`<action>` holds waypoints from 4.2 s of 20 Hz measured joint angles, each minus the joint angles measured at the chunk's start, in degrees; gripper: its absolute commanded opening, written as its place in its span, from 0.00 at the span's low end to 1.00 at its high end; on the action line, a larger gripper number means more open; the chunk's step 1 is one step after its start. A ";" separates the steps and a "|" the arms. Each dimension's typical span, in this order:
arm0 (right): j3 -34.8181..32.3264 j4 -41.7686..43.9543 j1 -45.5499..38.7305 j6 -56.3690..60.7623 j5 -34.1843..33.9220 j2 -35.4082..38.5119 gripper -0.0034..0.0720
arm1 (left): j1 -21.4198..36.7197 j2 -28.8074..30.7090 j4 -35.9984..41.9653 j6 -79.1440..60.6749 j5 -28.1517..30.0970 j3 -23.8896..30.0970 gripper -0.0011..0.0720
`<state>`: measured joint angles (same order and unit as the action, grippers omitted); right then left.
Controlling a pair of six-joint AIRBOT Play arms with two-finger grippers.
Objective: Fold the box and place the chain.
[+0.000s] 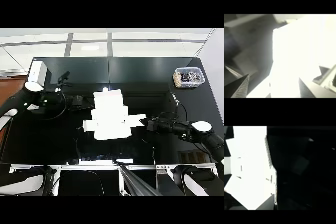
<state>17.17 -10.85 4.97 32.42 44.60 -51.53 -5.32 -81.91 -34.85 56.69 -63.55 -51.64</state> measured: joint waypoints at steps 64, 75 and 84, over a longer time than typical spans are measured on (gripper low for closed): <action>8.37 -33.20 19.32 -29.03 -4.00 -6.82 1.00 | -21.59 -8.55 -9.66 -49.00 5.55 -7.17 0.05; 13.31 -31.19 17.14 -32.04 -6.60 -7.28 1.00 | -21.59 -8.55 -9.88 -50.38 6.01 -7.17 0.05; 13.53 -23.63 13.14 -38.45 -3.91 -9.29 1.00 | -22.34 -8.39 -9.94 -53.33 6.14 -7.17 0.05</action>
<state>30.70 -34.48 18.11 -6.02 40.69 -60.82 -27.66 -90.30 -44.80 3.36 -57.41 -58.81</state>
